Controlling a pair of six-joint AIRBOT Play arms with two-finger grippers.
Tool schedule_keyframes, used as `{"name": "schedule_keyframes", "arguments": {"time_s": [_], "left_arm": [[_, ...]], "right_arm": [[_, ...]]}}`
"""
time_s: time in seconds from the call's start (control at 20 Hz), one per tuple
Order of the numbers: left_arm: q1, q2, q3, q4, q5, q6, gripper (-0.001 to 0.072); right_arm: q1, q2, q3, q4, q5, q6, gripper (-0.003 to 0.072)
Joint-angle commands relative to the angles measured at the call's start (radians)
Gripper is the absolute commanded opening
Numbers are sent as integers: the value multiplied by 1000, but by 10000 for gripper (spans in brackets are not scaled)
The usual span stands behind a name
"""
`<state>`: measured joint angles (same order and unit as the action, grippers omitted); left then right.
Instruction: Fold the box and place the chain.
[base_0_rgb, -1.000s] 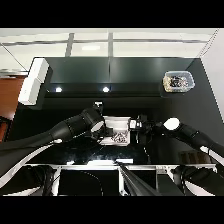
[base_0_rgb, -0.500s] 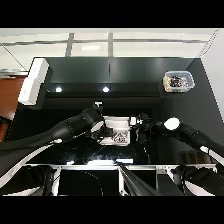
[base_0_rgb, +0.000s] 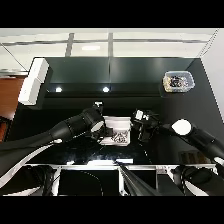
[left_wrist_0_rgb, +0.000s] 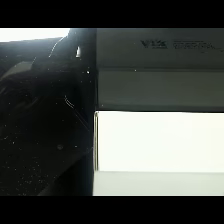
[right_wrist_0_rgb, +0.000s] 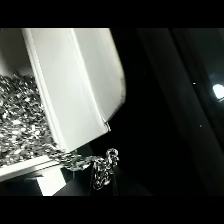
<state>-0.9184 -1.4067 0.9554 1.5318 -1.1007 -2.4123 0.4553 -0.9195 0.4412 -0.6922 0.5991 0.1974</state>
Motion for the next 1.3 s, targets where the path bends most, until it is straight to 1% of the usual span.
{"name": "schedule_keyframes", "arguments": {"time_s": [0.0,0.1,0.2,0.3,0.4,0.5,0.6,0.75,0.85,1.0,1.1,1.15,1.25], "left_arm": [[0,0,0,0,0,0,31],[0,0,0,0,0,0,31],[0,0,0,0,0,0,31],[0,0,0,0,0,0,31],[0,0,0,0,0,0,31],[0,0,0,0,0,0,31],[0,0,0,0,0,0,31],[0,0,0,0,0,0,31],[0,0,0,0,0,0,31],[0,0,0,1,0,0,31],[0,0,0,0,0,0,31],[0,0,0,1,0,0,31],[5,0,0,-2,-14,1,31]], "right_arm": [[0,154,11,-129,153,328,16],[0,219,34,-129,256,441,16],[0,252,61,-113,331,569,16],[0,255,77,-15,398,609,16],[3,255,80,110,401,608,16],[2,255,80,233,377,607,16],[3,255,80,298,366,608,16],[3,237,80,295,365,639,16],[8,202,80,261,365,658,16],[61,105,80,239,317,684,24],[82,49,80,234,312,686,289],[70,50,81,215,323,695,289],[1,84,90,184,407,701,289]]}}
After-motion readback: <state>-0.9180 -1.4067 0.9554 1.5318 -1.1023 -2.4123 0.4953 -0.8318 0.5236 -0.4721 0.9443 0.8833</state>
